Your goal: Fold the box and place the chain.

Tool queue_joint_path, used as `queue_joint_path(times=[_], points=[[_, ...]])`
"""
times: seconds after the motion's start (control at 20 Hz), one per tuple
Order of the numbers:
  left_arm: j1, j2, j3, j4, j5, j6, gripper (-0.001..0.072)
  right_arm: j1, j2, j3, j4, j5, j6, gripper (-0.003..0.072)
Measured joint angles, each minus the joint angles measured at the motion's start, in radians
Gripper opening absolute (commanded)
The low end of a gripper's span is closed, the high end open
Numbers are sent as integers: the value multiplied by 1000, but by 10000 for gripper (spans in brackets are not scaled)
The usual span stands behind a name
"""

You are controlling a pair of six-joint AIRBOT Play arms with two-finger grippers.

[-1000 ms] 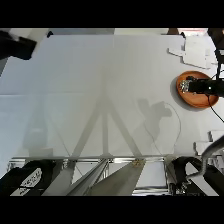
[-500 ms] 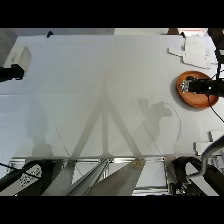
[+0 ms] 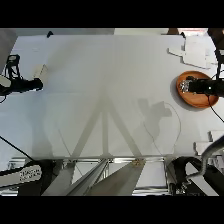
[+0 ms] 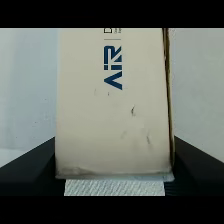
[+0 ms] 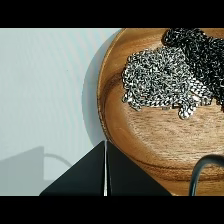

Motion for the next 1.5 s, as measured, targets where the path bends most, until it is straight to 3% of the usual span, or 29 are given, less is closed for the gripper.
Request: queue_joint_path(times=[0.05, 0.1, 0.15, 0.5, 0.9, 1.2, 1.5], points=[[-2, -15, -1, 0, 6, 0, 363, 0, 0, 0, 0, 0, 0, 11], [-3, -26, -1, 0, 12, 0, 637, 0, 0, 0, 0, 0, 0, 11], [-3, -34, -2, 0, 12, 2, 693, 0, 0, 0, 0, 0, 0, 11], [-4, 29, -2, 6, -70, 41, 698, 0, 0, 0, 0, 0, 0, 11], [-41, 329, -2, 7, -212, 113, 694, 0, 0, 0, 0, 0, 0, 11], [-216, 493, -2, -46, -411, 150, 694, 0, 0, 0, 0, 0, 0, 11], [-444, 529, -2, -206, -461, 159, 694, 0, 0, 0, 0, 0, 0, 11]])
